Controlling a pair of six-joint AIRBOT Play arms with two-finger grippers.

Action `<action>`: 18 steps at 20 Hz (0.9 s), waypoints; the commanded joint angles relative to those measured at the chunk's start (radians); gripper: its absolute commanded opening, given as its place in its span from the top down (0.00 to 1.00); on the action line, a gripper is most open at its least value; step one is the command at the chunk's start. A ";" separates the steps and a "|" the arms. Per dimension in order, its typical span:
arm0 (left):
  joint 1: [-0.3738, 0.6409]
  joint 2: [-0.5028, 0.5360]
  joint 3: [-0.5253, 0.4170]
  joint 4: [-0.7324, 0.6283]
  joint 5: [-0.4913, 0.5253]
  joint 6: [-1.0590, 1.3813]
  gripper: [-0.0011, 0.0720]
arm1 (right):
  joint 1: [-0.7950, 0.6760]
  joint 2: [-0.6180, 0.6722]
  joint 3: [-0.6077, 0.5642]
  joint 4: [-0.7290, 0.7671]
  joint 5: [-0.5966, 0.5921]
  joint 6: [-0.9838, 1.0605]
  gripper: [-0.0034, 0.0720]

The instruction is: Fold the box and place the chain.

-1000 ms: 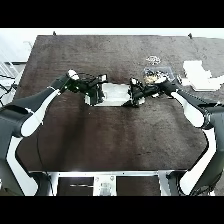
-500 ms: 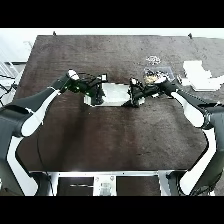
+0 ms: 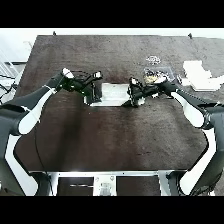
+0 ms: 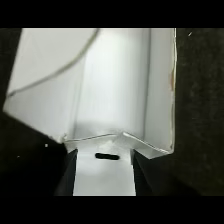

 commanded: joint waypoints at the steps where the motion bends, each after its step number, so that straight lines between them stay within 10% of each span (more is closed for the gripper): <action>1: 0.017 0.000 0.000 -0.010 -0.042 -0.004 0.48 | 0.000 0.000 0.000 -0.001 0.000 0.000 0.20; 2: 0.017 0.000 0.000 -0.008 -0.047 -0.004 0.73 | 0.000 0.000 0.000 -0.001 0.000 0.000 0.20; 7: 0.017 0.014 0.001 0.050 -0.063 -0.037 0.76 | 0.000 0.000 0.000 -0.001 0.000 0.000 0.20; 9: 0.017 0.015 0.010 0.057 -0.093 -0.040 0.96 | 0.000 0.000 0.000 -0.001 0.000 0.001 0.20; 18: 0.060 0.117 0.009 0.047 -0.083 -0.255 0.97 | 0.000 0.000 0.000 -0.001 0.000 0.001 0.20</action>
